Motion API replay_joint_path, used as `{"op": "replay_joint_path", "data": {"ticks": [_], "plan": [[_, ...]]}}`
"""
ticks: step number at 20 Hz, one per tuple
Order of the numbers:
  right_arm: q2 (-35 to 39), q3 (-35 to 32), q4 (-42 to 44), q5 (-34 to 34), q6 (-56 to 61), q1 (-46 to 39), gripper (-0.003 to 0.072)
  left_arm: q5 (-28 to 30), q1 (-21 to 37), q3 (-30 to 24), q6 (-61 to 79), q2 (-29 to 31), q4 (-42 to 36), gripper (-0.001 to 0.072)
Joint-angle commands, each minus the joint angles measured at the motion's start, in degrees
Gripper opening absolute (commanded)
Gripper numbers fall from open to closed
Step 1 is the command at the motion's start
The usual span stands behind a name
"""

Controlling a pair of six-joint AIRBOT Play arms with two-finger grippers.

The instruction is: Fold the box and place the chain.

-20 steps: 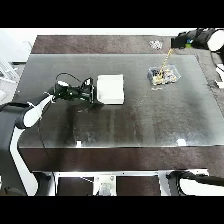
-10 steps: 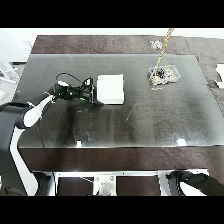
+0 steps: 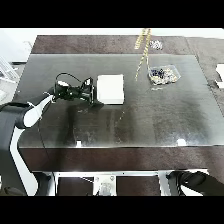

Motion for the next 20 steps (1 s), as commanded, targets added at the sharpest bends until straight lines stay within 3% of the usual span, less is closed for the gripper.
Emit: {"op": "replay_joint_path", "data": {"ticks": [1,14,20], "plan": [[-0.9,-0.2,0.0,-0.2,-0.2,2.5,0.0003,-0.1,0.0,0.0,0.0,0.0,0.0,0.0471],[-6.4,-9.7,9.6,-0.1,-0.2,2.6,0.0004,-0.1,0.0,0.0,0.0,0.0,-0.2,0.0471],[-13.2,-14.4,12.8,-0.2,-0.2,2.6,0.0003,-0.1,0.0,0.0,0.0,0.0,-0.2,0.0471]]}}
